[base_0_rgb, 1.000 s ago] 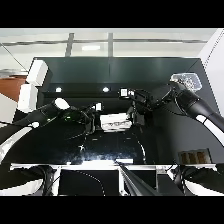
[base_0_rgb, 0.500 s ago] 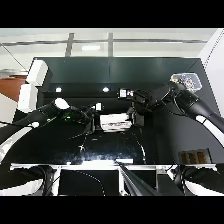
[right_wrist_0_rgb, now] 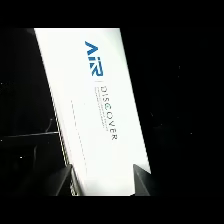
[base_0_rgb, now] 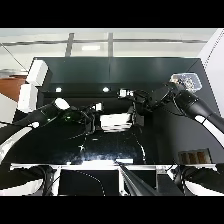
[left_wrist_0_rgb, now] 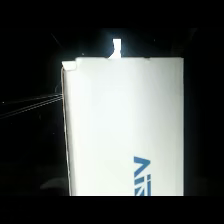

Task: Fold the box and place the chain.

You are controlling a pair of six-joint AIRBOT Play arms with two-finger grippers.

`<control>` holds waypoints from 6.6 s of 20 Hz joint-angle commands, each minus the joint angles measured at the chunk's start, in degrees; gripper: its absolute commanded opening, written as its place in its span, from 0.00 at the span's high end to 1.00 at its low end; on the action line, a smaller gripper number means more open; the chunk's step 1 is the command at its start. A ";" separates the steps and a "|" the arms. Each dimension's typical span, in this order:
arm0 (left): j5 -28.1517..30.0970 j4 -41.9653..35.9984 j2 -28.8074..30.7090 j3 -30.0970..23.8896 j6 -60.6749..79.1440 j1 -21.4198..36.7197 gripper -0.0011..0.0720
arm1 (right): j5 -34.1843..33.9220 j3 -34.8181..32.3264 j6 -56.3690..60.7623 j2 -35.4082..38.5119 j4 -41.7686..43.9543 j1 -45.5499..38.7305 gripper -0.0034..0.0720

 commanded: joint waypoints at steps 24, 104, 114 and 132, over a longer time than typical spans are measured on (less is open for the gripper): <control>0.00 0.02 0.00 0.02 0.09 -0.04 0.41 | 1.01 -1.33 1.49 -0.72 -2.45 2.23 0.46; 0.02 0.02 0.00 0.02 0.09 -0.04 0.41 | 2.73 -5.46 42.03 2.10 21.07 -2.71 0.92; 0.04 0.02 0.00 0.02 0.09 -0.04 0.41 | 0.28 -5.51 42.16 -7.28 17.68 -2.34 0.92; -5.35 6.93 10.14 0.11 -6.78 4.96 0.01 | -10.32 0.94 43.56 9.07 16.90 -21.46 0.92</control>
